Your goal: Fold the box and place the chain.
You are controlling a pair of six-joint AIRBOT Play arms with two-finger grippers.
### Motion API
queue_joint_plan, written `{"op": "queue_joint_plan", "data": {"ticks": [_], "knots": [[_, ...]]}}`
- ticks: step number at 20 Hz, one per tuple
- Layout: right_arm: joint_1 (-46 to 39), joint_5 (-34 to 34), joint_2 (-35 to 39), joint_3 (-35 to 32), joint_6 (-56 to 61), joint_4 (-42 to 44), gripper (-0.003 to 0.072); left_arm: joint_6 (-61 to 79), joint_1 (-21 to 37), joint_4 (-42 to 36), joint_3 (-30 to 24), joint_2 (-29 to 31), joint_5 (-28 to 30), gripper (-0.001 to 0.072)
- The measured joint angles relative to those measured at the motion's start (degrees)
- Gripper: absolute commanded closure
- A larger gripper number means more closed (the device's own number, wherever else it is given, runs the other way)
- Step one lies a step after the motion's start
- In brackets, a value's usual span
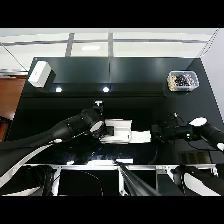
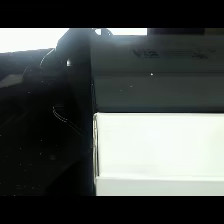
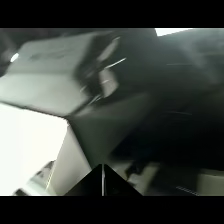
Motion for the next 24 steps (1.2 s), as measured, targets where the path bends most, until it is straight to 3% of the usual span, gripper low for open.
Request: {"op": "queue_joint_plan", "data": {"ticks": [1,3,4,15,20,24], "knots": [[0.9,0.1,-0.4,0.0,-1.4,1.4,0.0617,0.2,0.0,0.0,0.0,0.0,0.0,0.0682],[2.1,0.5,-1.0,0.0,-4.4,3.7,0.0229,0.5,0.0,0.0,0.0,0.0,-0.1,0.0682],[2.4,1.3,-1.1,0.0,-5.9,4.7,0.0110,0.6,0.0,0.0,0.0,0.0,-0.2,0.0682],[7.5,8.7,-1.5,6.6,-10.9,8.4,0.0107,1.0,0.0,0.0,0.0,0.0,-0.2,0.0682],[17.5,2.1,-1.5,10.4,-4.8,7.0,0.0107,1.0,0.0,0.0,0.0,0.0,-0.2,0.0682],[25.0,-4.4,-1.5,14.2,6.3,-0.4,0.0107,1.0,0.0,0.0,0.0,0.0,-0.2,0.0681]]}}
